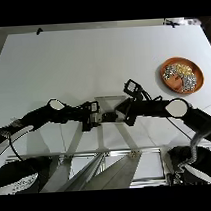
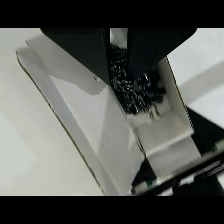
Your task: Fold the box and place the chain.
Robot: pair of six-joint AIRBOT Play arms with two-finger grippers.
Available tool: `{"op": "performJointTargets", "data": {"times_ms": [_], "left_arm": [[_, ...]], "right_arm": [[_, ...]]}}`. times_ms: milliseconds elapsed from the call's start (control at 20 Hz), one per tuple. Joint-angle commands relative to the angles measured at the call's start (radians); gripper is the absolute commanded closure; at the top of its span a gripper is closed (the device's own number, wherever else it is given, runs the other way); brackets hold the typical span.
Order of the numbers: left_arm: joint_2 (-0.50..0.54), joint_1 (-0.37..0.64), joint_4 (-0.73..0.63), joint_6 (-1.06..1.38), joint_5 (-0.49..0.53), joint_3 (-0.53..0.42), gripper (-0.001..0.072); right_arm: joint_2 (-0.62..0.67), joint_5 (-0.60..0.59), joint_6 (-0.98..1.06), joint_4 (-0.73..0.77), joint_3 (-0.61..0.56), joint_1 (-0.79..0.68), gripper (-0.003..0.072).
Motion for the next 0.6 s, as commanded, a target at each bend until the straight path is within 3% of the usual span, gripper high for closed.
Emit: {"op": "performJointTargets", "data": {"times_ms": [0, 250, 400, 450, 550], "left_arm": [[0.000, 0.000, 0.000, 0.000, 0.000, 0.000, 0.0567], [0.000, 0.000, 0.000, 0.000, 0.000, 0.000, 0.0567], [0.000, 0.000, 0.000, 0.000, 0.000, 0.000, 0.0567], [0.000, 0.000, 0.000, 0.000, 0.000, 0.000, 0.0567], [0.000, 0.000, 0.000, 0.000, 0.000, 0.000, 0.0567]], "right_arm": [[-0.083, -0.129, 0.004, 0.167, 0.000, 0.060, 0.0675], [-0.169, -0.132, 0.135, 0.146, 0.000, 0.062, 0.0667], [-0.169, -0.122, 0.212, 0.145, 0.000, 0.062, 0.0595], [-0.168, -0.111, 0.245, 0.145, 0.000, 0.062, 0.0498], [-0.166, -0.083, 0.266, 0.142, 0.000, 0.062, 0.0486]]}}
